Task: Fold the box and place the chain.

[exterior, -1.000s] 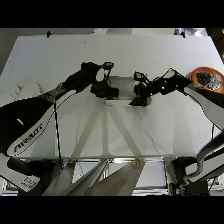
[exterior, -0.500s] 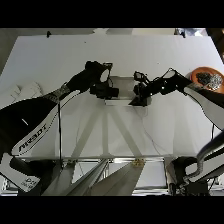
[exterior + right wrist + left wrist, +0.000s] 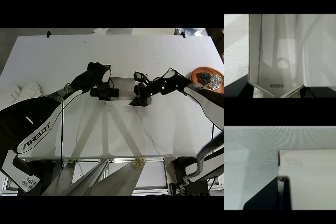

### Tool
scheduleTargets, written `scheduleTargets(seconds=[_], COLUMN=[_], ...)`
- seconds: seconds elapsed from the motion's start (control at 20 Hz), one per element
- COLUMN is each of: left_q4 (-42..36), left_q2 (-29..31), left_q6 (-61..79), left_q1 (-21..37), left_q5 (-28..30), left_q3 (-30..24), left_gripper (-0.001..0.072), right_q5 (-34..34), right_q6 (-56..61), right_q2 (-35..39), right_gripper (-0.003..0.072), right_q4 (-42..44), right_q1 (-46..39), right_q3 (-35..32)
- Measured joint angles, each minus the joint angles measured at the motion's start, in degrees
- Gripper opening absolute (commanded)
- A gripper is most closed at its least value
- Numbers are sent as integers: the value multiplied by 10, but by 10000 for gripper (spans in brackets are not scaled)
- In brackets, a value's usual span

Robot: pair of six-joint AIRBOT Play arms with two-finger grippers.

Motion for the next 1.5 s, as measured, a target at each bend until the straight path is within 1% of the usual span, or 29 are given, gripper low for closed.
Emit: scheduleTargets(seconds=[0.1, 0.15, 0.25, 0.3, 0.65, 0.75, 0.85, 0.95, 1.0, 1.1, 1.25, 1.35, 1.4, 1.45, 1.5], left_q4=[-2, -4, -16, -19, -21, -21, -21, -21, -21, -43, -111, -171, -207, -244, -279], left_q2=[-1, -1, 0, 7, 67, 87, 109, 137, 154, 193, 239, 250, 249, 243, 235], left_q6=[-4, -5, -6, -5, 17, 36, 71, 137, 177, 264, 440, 598, 693, 792, 883], left_q1=[0, 0, 0, 0, 17, 31, 49, 69, 80, 101, 134, 157, 170, 183, 195], left_q5=[0, 0, 1, 0, -8, -32, -47, -45, -31, 22, 110, 143, 151, 152, 149], left_q3=[0, 0, -1, 0, 0, 0, -3, -15, -28, -71, -155, -207, -228, -245, -257], left_gripper=[25, 85, 379, 417, 417, 418, 417, 417, 417, 417, 418, 423, 491, 667, 699], right_q5=[0, 0, 2, 2, 0, 0, 0, 0, 0, 0, 0, 0, 0, 0, 0], right_q6=[0, 0, 0, 1, 2, 2, 2, 2, 2, 2, 1, 1, 1, 1, 1], right_q2=[0, 0, 0, 0, 0, 0, 0, 0, 0, 0, 0, 0, 0, 0, 0], right_gripper=[375, 375, 375, 375, 375, 375, 375, 375, 375, 375, 375, 375, 375, 375, 375], right_q4=[0, 0, -1, -1, 2, 2, 1, 1, 1, 1, 1, 1, 1, 1, 1], right_q1=[0, 0, 0, 0, 0, 0, 0, 0, 0, 0, 0, 0, 0, 0, 0], right_q3=[0, 0, 0, 0, 0, 0, 0, 0, 0, 0, 0, 0, 0, 0, 0])
